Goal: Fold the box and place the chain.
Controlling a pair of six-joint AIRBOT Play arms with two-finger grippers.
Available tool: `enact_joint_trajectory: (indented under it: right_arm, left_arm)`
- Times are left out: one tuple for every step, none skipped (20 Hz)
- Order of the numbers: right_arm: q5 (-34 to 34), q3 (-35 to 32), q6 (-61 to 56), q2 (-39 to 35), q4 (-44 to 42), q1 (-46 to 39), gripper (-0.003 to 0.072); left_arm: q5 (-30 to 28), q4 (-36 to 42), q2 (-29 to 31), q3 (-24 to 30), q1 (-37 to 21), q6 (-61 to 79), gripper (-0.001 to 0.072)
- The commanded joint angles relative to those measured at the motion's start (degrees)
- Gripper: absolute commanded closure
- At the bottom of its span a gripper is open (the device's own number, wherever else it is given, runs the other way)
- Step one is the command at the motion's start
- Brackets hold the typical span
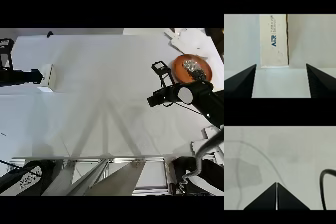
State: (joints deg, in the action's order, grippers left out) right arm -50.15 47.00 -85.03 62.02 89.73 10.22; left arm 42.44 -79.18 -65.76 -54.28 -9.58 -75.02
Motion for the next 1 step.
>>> enact_joint_trajectory:
  right_arm:
    - [0.0, 0.0, 0.0, -0.1, 0.0, 0.0, 0.0675]
  left_arm:
    - [-0.7, 0.3, 0.6, 0.0, 0.0, 0.0, 0.0008]
